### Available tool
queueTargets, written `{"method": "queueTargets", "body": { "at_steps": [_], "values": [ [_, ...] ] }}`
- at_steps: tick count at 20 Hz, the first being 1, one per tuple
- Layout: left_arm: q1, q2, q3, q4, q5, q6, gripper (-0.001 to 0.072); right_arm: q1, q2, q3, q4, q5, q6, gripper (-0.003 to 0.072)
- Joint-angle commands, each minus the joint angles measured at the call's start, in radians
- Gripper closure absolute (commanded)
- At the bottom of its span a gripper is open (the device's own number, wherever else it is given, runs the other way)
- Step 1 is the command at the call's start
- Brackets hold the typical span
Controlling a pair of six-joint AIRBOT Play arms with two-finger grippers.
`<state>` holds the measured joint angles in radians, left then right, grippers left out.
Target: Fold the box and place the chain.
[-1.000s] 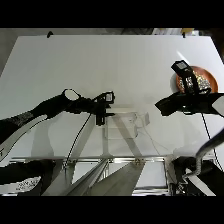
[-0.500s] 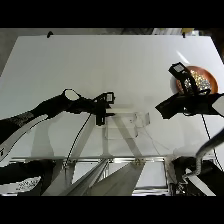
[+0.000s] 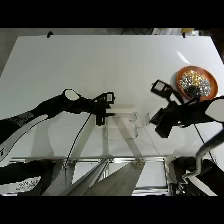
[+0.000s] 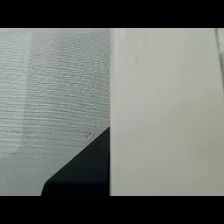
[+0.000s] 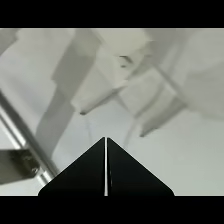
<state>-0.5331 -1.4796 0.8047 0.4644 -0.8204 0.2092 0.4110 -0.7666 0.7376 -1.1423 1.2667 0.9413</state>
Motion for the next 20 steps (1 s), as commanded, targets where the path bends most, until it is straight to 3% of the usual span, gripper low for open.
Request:
{"method": "queueTargets", "body": {
  "at_steps": [1, 4, 5, 6, 8, 9, 12, 20],
  "values": [
    [0.0, -0.001, 0.0, 0.0, 0.0, 0.0, 0.07, 0.203, 0.003, -0.055, -0.027, -0.078, -0.058, 0.067],
    [0.0, -0.001, 0.0, 0.0, -0.003, 0.0, 0.07, 0.301, 0.024, -0.168, -0.134, -0.296, -0.121, 0.0664],
    [0.0, -0.001, 0.0, 0.0, -0.002, 0.0, 0.07, 0.33, 0.031, -0.208, -0.172, -0.365, -0.14, 0.0574],
    [-0.001, -0.001, 0.0, 0.0, -0.003, 0.0, 0.07, 0.362, 0.033, -0.245, -0.204, -0.425, -0.159, 0.0401],
    [0.0, -0.001, 0.0, 0.0, -0.003, 0.0, 0.07, 0.432, 0.032, -0.304, -0.246, -0.537, -0.165, 0.0145],
    [0.0, -0.001, 0.0, 0.0, -0.003, 0.0, 0.07, 0.465, 0.032, -0.326, -0.267, -0.599, -0.164, 0.0071],
    [0.0, -0.001, 0.0, 0.0, -0.006, 0.0, 0.07, 0.536, 0.014, -0.377, -0.33, -0.716, -0.164, 0.0062],
    [0.0, -0.001, 0.0, 0.0, -0.006, 0.0, 0.07, 0.544, -0.175, -0.381, -0.369, -0.789, -0.164, 0.0037]
  ]
}}
